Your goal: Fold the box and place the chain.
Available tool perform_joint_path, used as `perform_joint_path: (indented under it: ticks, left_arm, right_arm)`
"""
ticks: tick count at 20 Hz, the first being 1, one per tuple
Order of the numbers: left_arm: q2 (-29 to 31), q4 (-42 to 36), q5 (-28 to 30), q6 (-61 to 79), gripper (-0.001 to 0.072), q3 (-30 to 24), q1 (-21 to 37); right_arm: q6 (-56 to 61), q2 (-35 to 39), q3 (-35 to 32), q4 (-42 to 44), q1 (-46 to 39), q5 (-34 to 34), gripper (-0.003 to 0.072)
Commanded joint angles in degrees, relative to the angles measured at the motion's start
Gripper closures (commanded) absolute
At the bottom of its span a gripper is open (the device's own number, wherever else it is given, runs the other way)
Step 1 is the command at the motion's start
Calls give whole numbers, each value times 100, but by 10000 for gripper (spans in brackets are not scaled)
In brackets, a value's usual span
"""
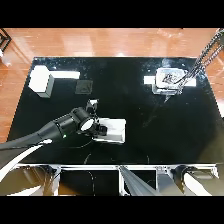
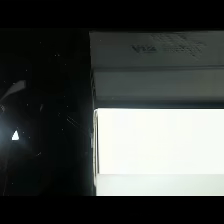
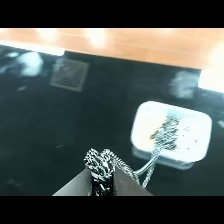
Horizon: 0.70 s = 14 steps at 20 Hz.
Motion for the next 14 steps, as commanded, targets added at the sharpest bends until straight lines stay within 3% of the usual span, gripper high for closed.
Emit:
perform_joint_path:
  ticks: [1,8,14]
  left_arm:
    - [0,2,4,0,685,2,0]
    - [0,2,4,2,685,2,0]
    - [0,0,-9,2,685,2,0]
  right_arm:
    - [153,490,-133,122,319,605,666]
    - [389,1209,-1652,761,946,970,665]
    - [664,1331,-3053,1318,2057,-20,665]
